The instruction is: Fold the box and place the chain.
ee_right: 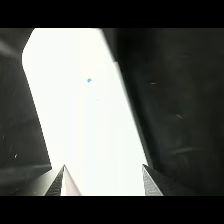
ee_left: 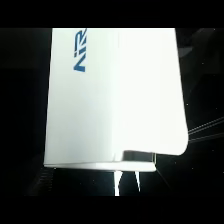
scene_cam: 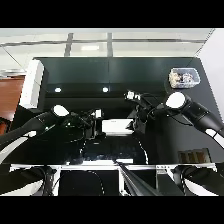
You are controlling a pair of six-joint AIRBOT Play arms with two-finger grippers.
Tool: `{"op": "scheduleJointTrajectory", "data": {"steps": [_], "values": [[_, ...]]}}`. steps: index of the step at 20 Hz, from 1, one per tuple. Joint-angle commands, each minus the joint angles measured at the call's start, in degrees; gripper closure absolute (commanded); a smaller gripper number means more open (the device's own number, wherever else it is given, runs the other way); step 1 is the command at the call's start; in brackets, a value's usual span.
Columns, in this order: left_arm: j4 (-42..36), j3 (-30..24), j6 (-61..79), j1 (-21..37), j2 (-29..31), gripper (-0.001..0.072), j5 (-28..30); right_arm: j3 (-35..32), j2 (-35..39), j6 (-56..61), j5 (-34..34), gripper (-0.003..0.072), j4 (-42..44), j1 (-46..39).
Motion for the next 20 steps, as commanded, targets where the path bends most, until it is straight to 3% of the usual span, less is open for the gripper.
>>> {"op": "scheduleJointTrajectory", "data": {"steps": [1, 6, 7, 11, 12, 13, 20], "values": [[0.1, 0.0, 0.0, 0.0, 0.0, 0.0306, -0.5, 0.0, -0.1, -3.9, 0.8, 0.0153, -1.6, 1.0], [0.0, 0.0, 0.0, 0.0, 0.0, 0.0306, -0.5, 0.0, -0.1, -3.9, -0.2, 0.0156, -0.9, 1.0], [0.0, 0.0, 0.0, 0.0, 0.0, 0.0306, -0.5, 0.0, -0.1, -3.9, -0.2, 0.0271, -0.9, 1.0], [0.0, 0.0, 0.0, 0.0, 0.0, 0.0307, -0.5, 0.0, -0.1, -2.3, -0.2, 0.0282, -0.9, 1.0], [0.0, 0.0, 0.0, 0.0, 0.0, 0.0306, -0.5, 0.0, -0.1, -2.2, -0.2, 0.0335, -1.1, 1.0], [0.0, 0.0, 0.0, 0.0, 0.0, 0.0307, -0.5, 0.0, -0.1, -2.1, -0.2, 0.0461, -1.1, 1.0], [0.0, 0.0, 0.0, 0.0, 0.0, 0.0307, -0.5, 0.0, -0.1, 0.8, -0.3, 0.0457, -1.2, 1.0]]}}
